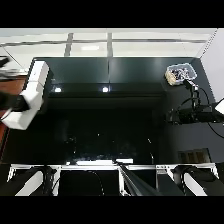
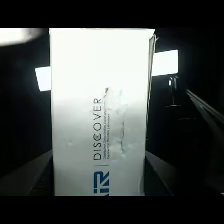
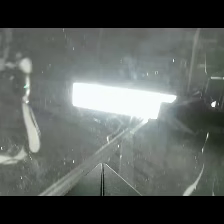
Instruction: Fold the box and place the chain.
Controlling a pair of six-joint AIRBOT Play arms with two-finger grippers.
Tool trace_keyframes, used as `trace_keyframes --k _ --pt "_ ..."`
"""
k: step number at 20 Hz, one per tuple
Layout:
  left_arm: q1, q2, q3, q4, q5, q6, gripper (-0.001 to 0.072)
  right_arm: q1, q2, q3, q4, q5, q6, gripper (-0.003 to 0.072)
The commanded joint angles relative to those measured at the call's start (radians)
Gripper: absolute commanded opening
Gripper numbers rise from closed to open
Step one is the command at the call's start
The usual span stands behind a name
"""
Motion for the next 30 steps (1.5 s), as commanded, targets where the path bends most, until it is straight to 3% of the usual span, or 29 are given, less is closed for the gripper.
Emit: trace_keyframes --k 1,5,7,10,12,15,20,28,29,30 --pt "0.296 0.006 -0.031 -0.031 -0.015 0.012 0.0294 0.0 0.001 0.0 0.005 -0.065 0.0 0.002" --pt "0.455 0.011 -0.07 -0.035 -0.007 0.066 0.0295 0.0 0.001 0.0 0.005 -0.105 0.0 0.002" --pt "0.454 0.032 -0.153 -0.046 0.084 0.148 0.0295 0.0 0.001 0.0 0.005 -0.15 0.0 0.002" --pt "0.441 0.064 -0.32 -0.172 0.22 0.399 0.0294 0.0 0.001 0.0 0.006 -0.176 0.0 0.002" --pt "0.439 0.06 -0.389 -0.153 0.357 0.41 0.0295 0.0 0.001 0.0 0.006 -0.159 0.0 0.002" --pt "0.438 0.033 -0.402 -0.167 0.477 0.459 0.0294 0.0 0.001 0.0 0.01 -0.145 0.001 0.002" --pt "0.438 -0.042 -0.4 -0.223 0.46 0.458 0.0294 0.0 0.001 0.0 0.013 -0.148 0.007 0.002" --pt "0.385 -0.1 -0.397 -0.32 0.557 0.484 0.0298 0.0 0.001 0.0 0.013 -0.144 0.016 0.002" --pt "0.364 -0.101 -0.397 -0.304 0.577 0.496 0.0416 0.0 0.001 0.0 0.013 -0.143 0.017 0.002" --pt "0.342 -0.101 -0.393 -0.279 0.597 0.495 0.072 0.0 0.001 0.0 0.014 -0.139 0.021 0.002"
